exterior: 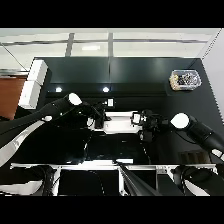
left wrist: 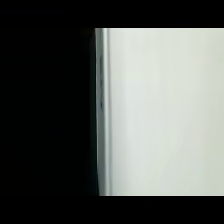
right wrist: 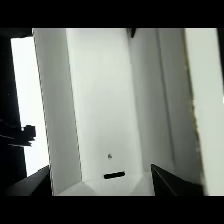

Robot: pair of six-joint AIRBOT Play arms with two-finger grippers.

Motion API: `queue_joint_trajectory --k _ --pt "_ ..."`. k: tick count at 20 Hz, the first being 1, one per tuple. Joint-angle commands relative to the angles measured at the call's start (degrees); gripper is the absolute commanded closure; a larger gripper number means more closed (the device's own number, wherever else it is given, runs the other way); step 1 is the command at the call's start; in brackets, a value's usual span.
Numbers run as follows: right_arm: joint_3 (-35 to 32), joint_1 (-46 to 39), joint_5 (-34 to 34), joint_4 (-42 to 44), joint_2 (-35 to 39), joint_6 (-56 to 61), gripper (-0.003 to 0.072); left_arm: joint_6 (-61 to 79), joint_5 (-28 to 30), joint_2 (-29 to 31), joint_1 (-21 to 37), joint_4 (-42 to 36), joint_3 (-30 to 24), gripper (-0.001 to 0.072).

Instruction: Fold the box and place the chain.

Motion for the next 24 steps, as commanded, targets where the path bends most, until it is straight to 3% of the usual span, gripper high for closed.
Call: queue_joint_trajectory --k 1,6,15,24 --pt "0.8 0.0 -1.2 1.3 -0.2 -3.8 0.0006 0.0 0.1 0.0 0.0 0.1 0.0 0.068" --pt "0.8 -5.2 -0.9 3.2 -0.2 -3.8 0.0006 0.0 0.1 0.0 0.0 0.1 0.0 0.068" --pt "0.8 -6.9 3.1 16.8 -4.2 -12.2 0.0006 0.0 0.1 0.0 0.0 0.1 0.0 0.068" --pt "0.6 -6.9 4.3 15.1 -10.1 -15.6 0.0006 0.0 -0.3 0.0 0.0 0.0 0.0 0.0679"
